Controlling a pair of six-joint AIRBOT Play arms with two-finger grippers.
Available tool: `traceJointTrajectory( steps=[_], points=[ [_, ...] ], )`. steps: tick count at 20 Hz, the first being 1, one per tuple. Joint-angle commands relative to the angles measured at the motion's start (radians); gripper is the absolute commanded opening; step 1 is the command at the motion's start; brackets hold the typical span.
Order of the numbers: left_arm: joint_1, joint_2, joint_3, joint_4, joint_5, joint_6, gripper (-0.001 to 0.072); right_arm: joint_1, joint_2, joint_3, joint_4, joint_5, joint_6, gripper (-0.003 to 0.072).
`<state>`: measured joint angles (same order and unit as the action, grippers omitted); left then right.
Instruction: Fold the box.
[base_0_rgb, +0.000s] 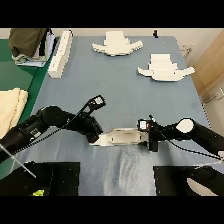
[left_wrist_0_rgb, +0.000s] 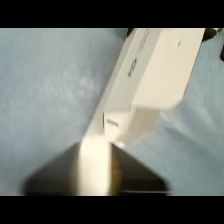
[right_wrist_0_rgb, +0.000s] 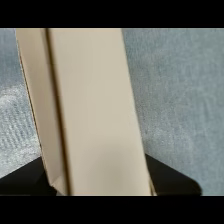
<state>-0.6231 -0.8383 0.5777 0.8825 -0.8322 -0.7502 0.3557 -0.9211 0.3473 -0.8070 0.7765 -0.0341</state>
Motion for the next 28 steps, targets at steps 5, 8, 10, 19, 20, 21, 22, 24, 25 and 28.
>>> traceJointTrajectory(
  steps=[5,8,10,19,20,21,22,24,25,28],
  points=[
    [-0.011,-0.005,0.001,-0.521,-0.170,-0.376,0.0017,-0.001,0.000,0.000,0.001,0.003,0.000,0.0546],
    [-0.021,-0.123,0.001,-0.687,-0.061,-0.326,0.0017,-0.001,0.000,0.000,0.004,0.001,0.000,0.0546],
    [-0.021,-0.192,0.001,-0.711,0.053,-0.306,0.0017,-0.001,0.000,0.000,0.005,0.005,0.000,0.0546],
    [-0.022,-0.312,0.067,-0.711,0.349,-0.341,0.0016,-0.001,0.000,0.000,0.004,0.031,0.000,0.0546],
    [-0.022,-0.336,0.067,-0.711,0.339,-0.350,0.0016,-0.001,0.000,0.000,0.004,0.031,0.000,0.0546],
    [-0.022,-0.359,0.067,-0.711,0.320,-0.351,0.0016,-0.001,0.000,0.000,0.004,0.031,0.000,0.0546],
    [-0.022,-0.380,0.067,-0.711,0.301,-0.364,0.0016,-0.001,0.000,0.000,0.004,0.031,0.000,0.0546],
    [-0.022,-0.415,0.067,-0.706,0.263,-0.370,0.0016,-0.001,0.000,0.000,0.004,0.031,0.000,0.0546],
    [-0.021,-0.430,0.067,-0.703,0.243,-0.370,0.0017,-0.001,0.000,0.000,0.004,0.031,0.000,0.0546],
    [-0.029,-0.481,0.067,-0.704,0.164,-0.377,0.0016,-0.001,0.000,0.000,0.004,0.031,0.000,0.0546]
  ],
)
